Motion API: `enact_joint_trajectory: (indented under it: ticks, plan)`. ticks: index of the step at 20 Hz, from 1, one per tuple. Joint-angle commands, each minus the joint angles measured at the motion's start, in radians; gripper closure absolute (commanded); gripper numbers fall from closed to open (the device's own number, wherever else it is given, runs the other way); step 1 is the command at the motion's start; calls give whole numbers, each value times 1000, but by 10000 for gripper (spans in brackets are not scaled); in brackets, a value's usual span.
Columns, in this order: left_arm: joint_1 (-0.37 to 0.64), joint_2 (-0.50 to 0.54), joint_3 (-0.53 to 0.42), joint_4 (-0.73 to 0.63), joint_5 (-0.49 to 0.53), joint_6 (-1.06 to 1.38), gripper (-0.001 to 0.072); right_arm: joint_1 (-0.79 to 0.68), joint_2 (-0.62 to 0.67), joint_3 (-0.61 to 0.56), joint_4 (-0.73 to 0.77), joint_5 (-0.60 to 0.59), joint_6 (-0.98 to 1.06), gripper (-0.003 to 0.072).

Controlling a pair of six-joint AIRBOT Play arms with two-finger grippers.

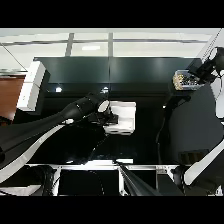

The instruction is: Fold the box and place the chain.

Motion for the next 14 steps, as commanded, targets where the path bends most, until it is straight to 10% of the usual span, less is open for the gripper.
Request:
enact_joint_trajectory:
  ticks: [1, 9, 14]
  plan:
    - [0, 0, 0, 0, 0, 0, 679, 3, 10, 5, 30, 5, -98, 667]
    - [0, 0, 0, 0, 3, 0, 679, 0, 312, 4, 15, 19, -234, 668]
    - [0, 0, 0, 0, 7, 0, 679, -8, 546, -58, 349, 42, -425, 668]
